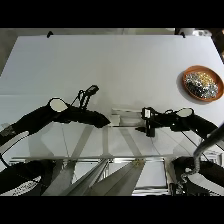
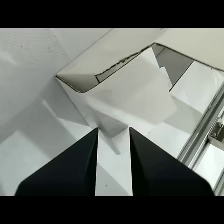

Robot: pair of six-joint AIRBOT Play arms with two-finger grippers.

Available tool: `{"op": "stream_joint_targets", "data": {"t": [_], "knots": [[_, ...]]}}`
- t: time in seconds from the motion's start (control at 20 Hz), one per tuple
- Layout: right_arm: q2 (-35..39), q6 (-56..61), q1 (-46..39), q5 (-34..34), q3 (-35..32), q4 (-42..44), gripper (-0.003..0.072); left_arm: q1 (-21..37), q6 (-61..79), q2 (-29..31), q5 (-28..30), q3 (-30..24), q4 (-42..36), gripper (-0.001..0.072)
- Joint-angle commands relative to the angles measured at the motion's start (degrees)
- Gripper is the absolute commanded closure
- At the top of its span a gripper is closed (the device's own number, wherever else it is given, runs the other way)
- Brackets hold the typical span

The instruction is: Fold the box and place the chain.

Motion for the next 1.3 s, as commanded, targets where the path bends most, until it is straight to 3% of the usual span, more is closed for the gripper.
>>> {"op": "stream_joint_targets", "data": {"t": [0.0,0.2,0.3,0.45,0.9,1.25], "knots": [[0.02,0.02,0.0,0.0,0.02,0.02,0.0216,-0.04,0.13,0.07,1.18,0.04,0.37,0.0416],[0.02,0.02,0.0,0.0,0.02,0.02,0.0216,-0.46,0.11,0.07,1.49,0.04,0.46,0.0413],[0.02,0.02,0.0,0.02,0.0,0.02,0.0216,-1.81,-1.49,0.07,3.19,0.04,0.52,0.0198],[0.02,0.02,0.0,0.0,0.0,0.02,0.0216,-4.31,-7.32,-0.52,6.56,0.9,3.85,0.0205],[0.02,0.02,0.0,0.0,0.02,0.02,0.0216,-10.12,-32.59,-7.37,1.92,14.69,23.47,0.0205],[0.02,0.02,0.0,0.0,0.02,0.02,0.0216,-13.03,-47.58,-7.45,-0.31,15.85,34.45,0.0206]]}}
